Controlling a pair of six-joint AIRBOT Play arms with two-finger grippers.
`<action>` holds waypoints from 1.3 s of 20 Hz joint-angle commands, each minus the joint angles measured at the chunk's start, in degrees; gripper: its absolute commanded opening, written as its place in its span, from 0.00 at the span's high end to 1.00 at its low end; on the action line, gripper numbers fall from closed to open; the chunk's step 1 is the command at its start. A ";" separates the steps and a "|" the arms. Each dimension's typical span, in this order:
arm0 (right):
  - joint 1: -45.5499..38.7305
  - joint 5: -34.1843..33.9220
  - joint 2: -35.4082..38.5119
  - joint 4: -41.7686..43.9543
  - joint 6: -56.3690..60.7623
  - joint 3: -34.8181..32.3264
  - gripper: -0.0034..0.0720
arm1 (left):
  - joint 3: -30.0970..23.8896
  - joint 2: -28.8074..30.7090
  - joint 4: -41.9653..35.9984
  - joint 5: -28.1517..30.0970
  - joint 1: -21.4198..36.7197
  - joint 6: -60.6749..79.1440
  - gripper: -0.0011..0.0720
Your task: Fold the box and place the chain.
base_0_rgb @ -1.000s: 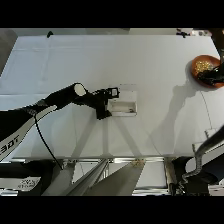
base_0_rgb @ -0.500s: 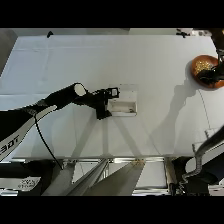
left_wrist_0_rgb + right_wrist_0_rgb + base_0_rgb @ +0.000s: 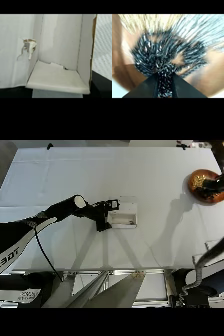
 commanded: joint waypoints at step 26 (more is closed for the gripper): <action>0.04 21.16 67.54 41.35 -13.29 -34.21 0.94 | -0.02 0.04 0.02 0.02 -0.04 0.02 0.70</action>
